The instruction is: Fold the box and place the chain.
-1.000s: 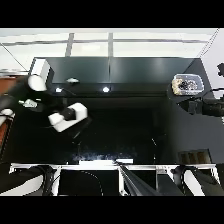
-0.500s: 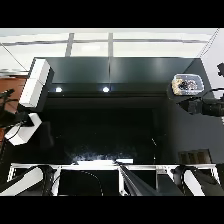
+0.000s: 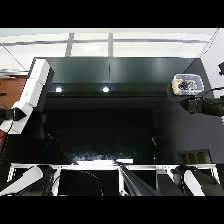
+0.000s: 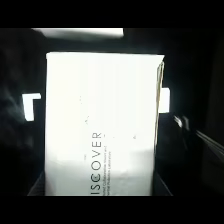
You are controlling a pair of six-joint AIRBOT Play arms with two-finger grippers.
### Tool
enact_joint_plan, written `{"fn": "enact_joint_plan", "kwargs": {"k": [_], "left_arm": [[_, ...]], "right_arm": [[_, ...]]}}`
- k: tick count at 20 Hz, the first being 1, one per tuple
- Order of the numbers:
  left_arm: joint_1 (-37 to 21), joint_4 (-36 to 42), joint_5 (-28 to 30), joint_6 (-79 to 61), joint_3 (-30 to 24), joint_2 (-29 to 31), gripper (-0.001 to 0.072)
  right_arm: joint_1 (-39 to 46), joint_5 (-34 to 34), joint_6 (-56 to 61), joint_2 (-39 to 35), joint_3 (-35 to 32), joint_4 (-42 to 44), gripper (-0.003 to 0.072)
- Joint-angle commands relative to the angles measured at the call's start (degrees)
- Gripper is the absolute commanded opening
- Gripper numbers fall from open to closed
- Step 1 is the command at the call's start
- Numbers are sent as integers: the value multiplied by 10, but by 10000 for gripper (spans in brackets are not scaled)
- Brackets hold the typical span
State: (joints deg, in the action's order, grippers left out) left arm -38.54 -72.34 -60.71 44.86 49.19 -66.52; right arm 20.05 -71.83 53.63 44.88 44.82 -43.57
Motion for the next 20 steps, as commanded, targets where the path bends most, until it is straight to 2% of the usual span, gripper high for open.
{"fn": "enact_joint_plan", "kwargs": {"k": [1,4,8,9,10,12,15,20], "left_arm": [[-3,3,78,-36,-1,-5,350],[-2,12,76,-37,-1,-34,350],[-2,70,82,-87,-1,-61,362],[-2,70,85,-87,-1,-61,477],[-2,70,85,-87,0,-61,700],[-2,68,73,-85,3,-57,714],[-2,68,49,-80,25,-21,715],[1,89,23,-54,88,90,699]], "right_arm": [[0,1,1,0,0,0,13],[0,8,1,0,0,0,13],[-1,14,2,0,0,0,13],[-1,14,2,0,0,0,13],[-1,13,2,0,0,0,13],[-1,14,2,0,0,1,13],[-1,13,1,0,1,23,13],[-46,21,-1,0,28,35,13]]}}
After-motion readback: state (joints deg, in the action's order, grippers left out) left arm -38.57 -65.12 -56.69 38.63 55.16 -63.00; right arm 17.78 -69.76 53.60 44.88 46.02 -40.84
